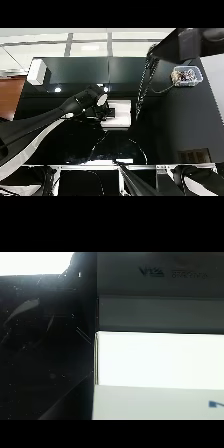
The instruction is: Fold the box and place the chain.
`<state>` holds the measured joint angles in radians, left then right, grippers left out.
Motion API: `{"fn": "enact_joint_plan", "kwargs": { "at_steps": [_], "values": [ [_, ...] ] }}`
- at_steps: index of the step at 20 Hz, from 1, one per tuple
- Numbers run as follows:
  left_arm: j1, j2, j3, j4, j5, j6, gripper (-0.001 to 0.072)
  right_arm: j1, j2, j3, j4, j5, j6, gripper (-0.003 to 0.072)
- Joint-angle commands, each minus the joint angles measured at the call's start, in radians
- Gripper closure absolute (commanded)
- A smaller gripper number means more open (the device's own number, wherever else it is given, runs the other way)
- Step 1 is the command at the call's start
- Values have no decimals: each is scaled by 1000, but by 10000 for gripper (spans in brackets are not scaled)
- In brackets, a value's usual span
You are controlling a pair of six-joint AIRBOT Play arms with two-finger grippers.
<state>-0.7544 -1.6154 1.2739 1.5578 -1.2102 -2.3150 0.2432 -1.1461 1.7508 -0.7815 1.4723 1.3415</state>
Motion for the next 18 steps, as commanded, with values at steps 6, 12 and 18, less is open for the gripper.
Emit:
{"fn": "enact_joint_plan", "kwargs": {
  "at_steps": [6, 12, 18],
  "values": [
    [0, 0, 0, 0, 5, 0, 684, 69, -2, -275, -26, -133, 1, 668],
    [0, 0, 0, 0, 4, 0, 685, 78, -2, -509, 2, -185, 16, 667],
    [0, 0, 0, 0, 4, 0, 684, 151, -4, -671, 58, -409, 17, 668]
  ]
}}
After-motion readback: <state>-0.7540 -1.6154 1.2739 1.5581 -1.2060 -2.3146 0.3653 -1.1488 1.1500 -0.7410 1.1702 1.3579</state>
